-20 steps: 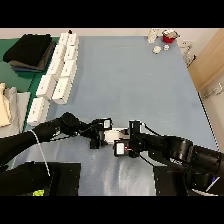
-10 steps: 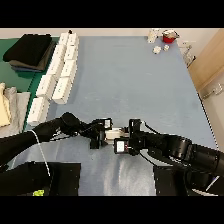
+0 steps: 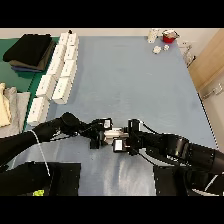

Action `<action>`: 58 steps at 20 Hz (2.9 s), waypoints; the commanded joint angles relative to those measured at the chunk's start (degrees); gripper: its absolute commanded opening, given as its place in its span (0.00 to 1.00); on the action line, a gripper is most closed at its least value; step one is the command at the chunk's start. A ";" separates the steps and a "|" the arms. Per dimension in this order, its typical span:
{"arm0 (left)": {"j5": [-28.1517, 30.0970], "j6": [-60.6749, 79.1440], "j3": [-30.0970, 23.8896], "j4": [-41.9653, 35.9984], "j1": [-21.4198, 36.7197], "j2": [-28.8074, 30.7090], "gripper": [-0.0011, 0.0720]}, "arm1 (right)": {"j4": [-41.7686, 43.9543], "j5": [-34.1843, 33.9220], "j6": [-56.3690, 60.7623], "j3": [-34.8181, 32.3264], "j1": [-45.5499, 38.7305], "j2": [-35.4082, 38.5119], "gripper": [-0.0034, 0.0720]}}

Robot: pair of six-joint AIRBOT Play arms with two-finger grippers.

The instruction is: Fold the box.

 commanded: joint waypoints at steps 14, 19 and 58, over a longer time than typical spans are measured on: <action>0.00 0.02 0.02 0.02 0.04 0.02 0.73 | 7.45 -1.79 -0.22 0.00 0.57 -0.35 0.42; 0.00 0.02 0.02 0.02 0.04 0.02 0.73 | 8.33 -2.05 -0.22 0.00 0.85 -0.24 0.41; 0.00 0.02 0.02 0.02 0.04 0.02 0.73 | 21.11 22.21 39.06 -13.33 -0.92 0.66 0.05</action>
